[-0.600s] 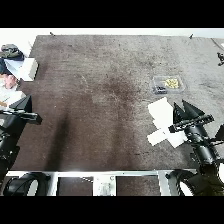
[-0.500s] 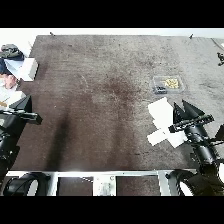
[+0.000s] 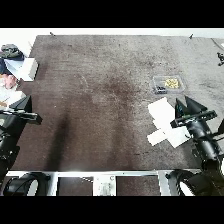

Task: Fold the box and place the chain.

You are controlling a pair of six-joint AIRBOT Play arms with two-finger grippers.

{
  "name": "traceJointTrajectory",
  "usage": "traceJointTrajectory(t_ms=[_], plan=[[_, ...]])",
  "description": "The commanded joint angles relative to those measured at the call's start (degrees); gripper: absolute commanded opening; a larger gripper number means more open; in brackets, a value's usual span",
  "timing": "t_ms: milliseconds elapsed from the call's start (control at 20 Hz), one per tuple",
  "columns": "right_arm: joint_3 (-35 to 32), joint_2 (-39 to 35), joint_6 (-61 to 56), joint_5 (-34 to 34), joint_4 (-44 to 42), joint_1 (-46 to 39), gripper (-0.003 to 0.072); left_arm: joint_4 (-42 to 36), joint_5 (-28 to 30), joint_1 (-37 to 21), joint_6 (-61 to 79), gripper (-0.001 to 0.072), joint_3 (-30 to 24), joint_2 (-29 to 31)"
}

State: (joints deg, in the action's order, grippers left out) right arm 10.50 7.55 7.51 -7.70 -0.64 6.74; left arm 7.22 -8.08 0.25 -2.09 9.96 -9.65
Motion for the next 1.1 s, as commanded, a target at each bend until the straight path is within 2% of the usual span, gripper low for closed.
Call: traceJointTrajectory(t_ms=[0,100,150,250,300,350,450,600,700,850,1050], plan=[[6.7,11.1,0.0,-4.3,-1.1,-0.2,0.0341,0.0,0.0,0.0,0.0,0.0013,0.0,0.0],[12.5,21.0,0.0,-1.9,-3.7,-3.2,0.0339,0.0,0.0,0.0,0.0,0.0013,0.0,0.0],[15.6,26.4,-0.1,2.5,-5.6,-6.6,0.0339,0.0,0.0,0.0,0.0,0.0012,0.0,0.0],[20.6,35.7,-2.4,15.9,-7.3,-15.4,0.0339,0.0,0.0,0.0,0.0,0.0012,0.0,0.0],[22.8,40.3,-5.6,26.3,-4.4,-21.2,0.0338,0.0,0.0,0.0,0.0,0.0013,0.0,0.0],[25.1,44.2,-12.2,35.5,1.2,-27.0,0.0339,0.0,0.0,0.0,0.0,0.0012,0.0,0.0],[32.0,52.3,-26.0,55.1,19.4,-38.8,0.0339,0.0,0.0,0.0,0.0,0.0012,0.0,0.0],[42.6,60.4,-34.9,72.5,35.4,-51.3,0.0340,0.0,0.0,0.0,0.0,0.0012,0.0,0.0],[49.4,63.7,-37.1,79.5,41.5,-56.5,0.0340,0.0,0.0,0.0,0.0,0.0012,0.0,0.0],[58.4,68.5,-37.1,84.0,47.9,-61.1,0.0340,0.0,0.0,0.0,0.0,0.0012,0.0,0.0],[71.4,80.2,-37.2,92.7,54.8,-63.3,0.0339,0.0,0.0,0.0,0.0,0.0012,0.0,0.0]])
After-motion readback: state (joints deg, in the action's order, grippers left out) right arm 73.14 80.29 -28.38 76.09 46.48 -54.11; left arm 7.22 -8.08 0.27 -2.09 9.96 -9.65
